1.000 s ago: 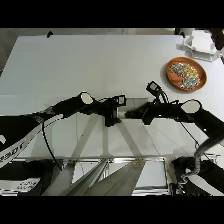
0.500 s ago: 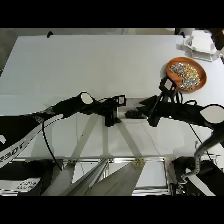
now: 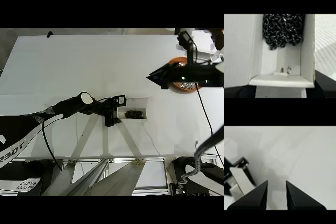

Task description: Fold the box and place the chain.

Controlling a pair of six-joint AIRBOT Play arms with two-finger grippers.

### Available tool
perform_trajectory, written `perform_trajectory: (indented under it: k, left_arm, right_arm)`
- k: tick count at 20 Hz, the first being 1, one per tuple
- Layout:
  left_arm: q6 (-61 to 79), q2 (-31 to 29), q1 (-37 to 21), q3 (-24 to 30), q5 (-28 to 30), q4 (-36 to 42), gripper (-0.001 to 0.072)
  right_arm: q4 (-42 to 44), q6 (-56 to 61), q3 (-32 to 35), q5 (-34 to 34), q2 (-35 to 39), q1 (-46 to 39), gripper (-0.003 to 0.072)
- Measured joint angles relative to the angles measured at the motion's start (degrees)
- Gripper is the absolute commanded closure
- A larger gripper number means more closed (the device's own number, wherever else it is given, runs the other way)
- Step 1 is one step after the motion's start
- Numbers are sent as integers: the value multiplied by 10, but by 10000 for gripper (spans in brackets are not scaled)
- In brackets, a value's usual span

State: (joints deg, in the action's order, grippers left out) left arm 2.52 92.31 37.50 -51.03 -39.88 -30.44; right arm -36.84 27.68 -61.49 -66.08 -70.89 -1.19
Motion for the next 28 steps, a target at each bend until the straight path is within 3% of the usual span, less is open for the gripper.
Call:
perform_trajectory:
  k: [2, 4, 6, 10, 12, 16, 23, 28]
  left_arm:
    - [0, 0, 0, 0, 0, 0, 620]
    - [0, 0, 0, 0, 0, 0, 620]
    - [0, 0, 0, 0, 0, 0, 620]
    - [0, 0, 0, 0, 0, 0, 620]
    - [0, 0, 0, 0, 0, 0, 620]
    - [0, 0, 0, 0, 0, 0, 620]
    - [0, 0, 0, 0, 0, 0, 620]
    - [0, 0, 0, 0, 0, 0, 620]
  right_arm:
    - [-24, 15, -53, -76, -82, -1, 419]
    - [-40, 24, -81, -132, -145, 6, 338]
    - [-48, 27, -95, -172, -187, 19, 210]
    - [-21, 20, -90, -209, -221, 37, 282]
    - [-7, -2, -68, -216, -221, 42, 282]
    - [5, -54, 0, -195, -181, 46, 280]
    - [9, -146, 121, -96, -71, 47, 280]
    - [-8, -196, 167, -35, -11, 47, 282]
